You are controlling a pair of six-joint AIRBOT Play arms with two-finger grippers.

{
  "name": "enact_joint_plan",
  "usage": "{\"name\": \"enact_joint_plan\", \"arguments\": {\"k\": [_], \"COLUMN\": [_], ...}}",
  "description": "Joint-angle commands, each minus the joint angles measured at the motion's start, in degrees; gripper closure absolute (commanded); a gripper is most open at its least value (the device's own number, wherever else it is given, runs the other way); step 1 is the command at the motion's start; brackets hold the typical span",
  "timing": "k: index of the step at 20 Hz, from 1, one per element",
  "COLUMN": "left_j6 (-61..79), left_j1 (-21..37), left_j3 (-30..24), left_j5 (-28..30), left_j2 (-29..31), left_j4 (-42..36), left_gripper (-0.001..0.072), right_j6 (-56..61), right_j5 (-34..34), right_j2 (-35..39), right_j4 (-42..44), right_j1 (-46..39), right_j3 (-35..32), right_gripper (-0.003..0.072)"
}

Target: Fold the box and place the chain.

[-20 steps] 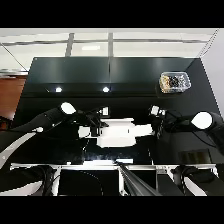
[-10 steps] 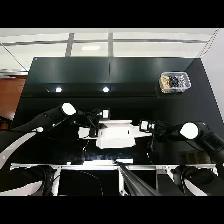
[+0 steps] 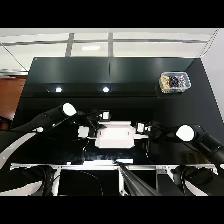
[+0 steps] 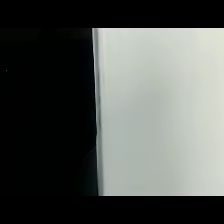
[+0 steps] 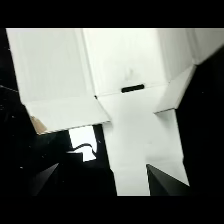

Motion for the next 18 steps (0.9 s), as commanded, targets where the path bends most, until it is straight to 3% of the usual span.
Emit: {"name": "enact_joint_plan", "arguments": {"k": [1, 9, 18], "left_j6": [-0.1, -0.1, -0.1], "left_j1": [0.0, 0.0, 0.0], "left_j3": [0.0, 0.0, 0.1], "left_j5": [0.4, 0.4, 0.4], "left_j2": [0.0, 0.0, 0.0], "left_j4": [0.7, 0.7, 0.7], "left_gripper": [0.0686, 0.0686, 0.0686], "right_j6": [-3.8, -6.6, -7.2], "right_j5": [1.9, -8.2, -10.0], "right_j2": [-2.2, -5.7, -6.4], "right_j4": [3.4, 10.8, 7.3], "right_j1": [1.0, 9.9, 9.9], "right_j3": [0.0, 0.0, 0.0], "right_gripper": [0.0055, 0.0055, 0.0055]}}
